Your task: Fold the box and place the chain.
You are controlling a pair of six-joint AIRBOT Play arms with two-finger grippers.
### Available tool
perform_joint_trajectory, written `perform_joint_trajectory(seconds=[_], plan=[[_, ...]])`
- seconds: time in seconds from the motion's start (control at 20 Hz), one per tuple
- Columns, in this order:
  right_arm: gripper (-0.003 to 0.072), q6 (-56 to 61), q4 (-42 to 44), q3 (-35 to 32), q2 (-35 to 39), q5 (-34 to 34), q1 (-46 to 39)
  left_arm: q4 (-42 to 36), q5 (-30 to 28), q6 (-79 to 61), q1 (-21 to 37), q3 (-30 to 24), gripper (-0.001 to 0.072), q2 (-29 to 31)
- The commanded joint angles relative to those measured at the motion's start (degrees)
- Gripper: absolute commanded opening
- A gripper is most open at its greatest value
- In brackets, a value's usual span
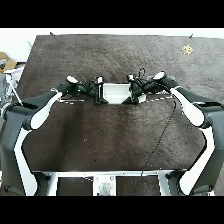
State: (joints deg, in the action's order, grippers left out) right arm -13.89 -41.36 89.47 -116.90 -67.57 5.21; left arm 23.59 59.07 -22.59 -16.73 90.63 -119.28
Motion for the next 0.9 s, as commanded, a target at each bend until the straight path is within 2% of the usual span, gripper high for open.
perform_joint_trajectory(seconds=[0.0,0.4,0.45,0.55,0.85], plan=[[0.0442,0.00,0.02,-0.02,-0.02,-0.15,0.07,-0.04,-0.07,0.04,0.07,0.02,0.0269,0.00],[0.0442,0.02,0.44,-0.02,-0.02,-0.42,0.07,-0.04,-0.07,0.04,0.04,0.02,0.0269,0.00],[0.0470,0.02,0.57,-0.02,0.09,-0.55,0.07,-0.04,-0.07,0.02,0.07,0.02,0.0269,0.00],[0.0690,0.55,0.61,0.02,0.39,-0.52,0.07,-0.04,-0.02,0.04,0.07,0.02,0.0269,0.00],[0.0691,8.41,-9.99,0.04,4.87,-0.59,0.07,-0.02,-0.02,0.04,0.07,0.02,0.0269,0.00]])
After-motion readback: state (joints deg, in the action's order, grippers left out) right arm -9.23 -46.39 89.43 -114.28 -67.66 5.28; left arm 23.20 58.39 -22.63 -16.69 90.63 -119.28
